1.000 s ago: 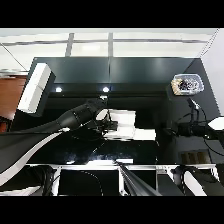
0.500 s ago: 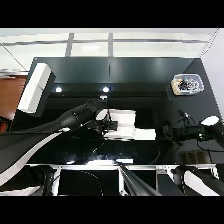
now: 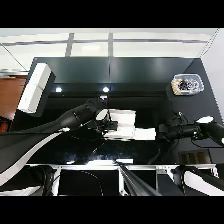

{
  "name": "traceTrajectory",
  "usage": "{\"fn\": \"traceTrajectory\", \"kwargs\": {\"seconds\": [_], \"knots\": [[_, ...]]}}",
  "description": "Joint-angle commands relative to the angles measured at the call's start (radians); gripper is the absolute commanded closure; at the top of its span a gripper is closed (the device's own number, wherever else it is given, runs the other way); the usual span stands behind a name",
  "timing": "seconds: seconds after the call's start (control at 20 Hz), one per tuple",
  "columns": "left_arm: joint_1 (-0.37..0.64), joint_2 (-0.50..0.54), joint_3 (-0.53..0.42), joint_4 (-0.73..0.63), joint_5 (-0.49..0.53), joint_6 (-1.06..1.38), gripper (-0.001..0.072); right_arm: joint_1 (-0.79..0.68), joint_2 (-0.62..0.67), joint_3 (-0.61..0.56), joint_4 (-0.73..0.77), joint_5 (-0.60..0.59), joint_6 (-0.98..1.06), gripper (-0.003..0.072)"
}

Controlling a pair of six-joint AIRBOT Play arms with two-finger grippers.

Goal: Fold the box and place the chain.

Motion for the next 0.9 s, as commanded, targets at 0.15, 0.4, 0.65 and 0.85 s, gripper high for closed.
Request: {"fn": "traceTrajectory", "kwargs": {"seconds": [0.15, 0.4, 0.65, 0.85], "knots": [[0.001, -0.001, 0.001, 0.000, 0.000, 0.000, 0.0682, 0.092, -0.012, 0.042, 0.076, 0.056, -0.087, 0.0673], [0.001, -0.001, 0.001, 0.000, -0.001, 0.000, 0.0682, 0.095, -0.012, 0.083, 0.130, 0.081, -0.085, 0.0192], [0.001, -0.001, 0.001, 0.000, -0.002, 0.001, 0.0682, 0.178, -0.012, 0.085, 0.186, 0.069, -0.085, 0.0120], [0.001, -0.001, 0.001, 0.000, -0.002, 0.001, 0.0682, 0.291, -0.012, 0.115, 0.188, -0.049, -0.048, 0.0120]]}}
